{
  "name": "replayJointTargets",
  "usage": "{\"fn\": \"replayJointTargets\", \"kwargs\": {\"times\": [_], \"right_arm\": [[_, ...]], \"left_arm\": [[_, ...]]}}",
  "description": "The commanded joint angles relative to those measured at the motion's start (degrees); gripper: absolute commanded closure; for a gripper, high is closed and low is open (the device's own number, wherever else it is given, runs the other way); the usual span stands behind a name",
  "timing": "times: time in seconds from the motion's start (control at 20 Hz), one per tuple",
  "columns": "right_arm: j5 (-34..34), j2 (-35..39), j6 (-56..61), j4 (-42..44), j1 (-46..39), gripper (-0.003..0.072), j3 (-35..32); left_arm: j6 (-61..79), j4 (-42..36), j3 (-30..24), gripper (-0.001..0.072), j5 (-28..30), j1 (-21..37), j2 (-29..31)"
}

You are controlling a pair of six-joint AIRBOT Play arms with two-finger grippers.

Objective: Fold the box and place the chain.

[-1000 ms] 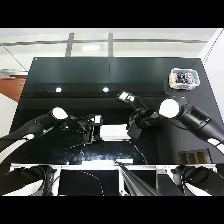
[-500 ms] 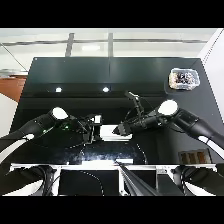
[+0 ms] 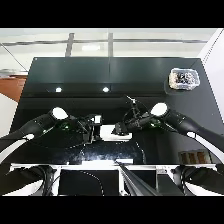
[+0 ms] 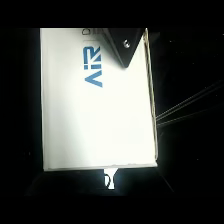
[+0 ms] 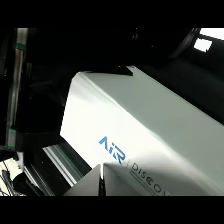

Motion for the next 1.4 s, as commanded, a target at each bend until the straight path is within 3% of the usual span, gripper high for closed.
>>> {"fn": "replayJointTargets", "kwargs": {"times": [0.0, 0.4, 0.7, 0.75, 0.8, 0.85, 1.15, 1.35], "right_arm": [[-1.60, -1.42, 0.44, -1.27, 0.42, 0.0652, -0.09], [-0.66, -0.31, -0.17, -1.27, 0.24, 0.0652, 0.13], [7.82, 10.16, -0.94, -5.07, -8.59, 0.0652, 3.69], [8.52, 12.48, -0.90, -6.58, -11.28, 0.0652, 4.20], [9.05, 14.43, -0.87, -7.23, -13.90, 0.0652, 4.42], [9.46, 16.24, -0.85, -7.19, -16.90, 0.0652, 4.46], [13.38, 19.76, -0.76, -7.28, -29.29, 0.0651, 4.46], [12.61, 19.76, -0.74, -9.75, -30.91, 0.0652, 4.46]], "left_arm": [[0.00, 0.00, -0.02, 0.0206, 0.00, 0.00, -0.02], [0.00, 0.00, -0.02, 0.0207, -0.02, 0.00, -0.02], [-0.04, 0.02, 0.04, 0.0205, -0.15, 0.13, 0.44], [-0.04, 0.13, 0.04, 0.0187, -0.13, 0.13, 0.70], [-0.04, 0.52, 0.04, 0.0052, -0.11, 0.13, 1.27], [-1.16, 1.14, 0.04, -0.0008, 0.26, 0.15, 2.08], [-16.79, 16.02, 0.04, -0.0009, -0.46, 0.15, 12.76], [-20.09, 12.50, 1.31, -0.0008, -5.40, -0.35, 17.77]]}}
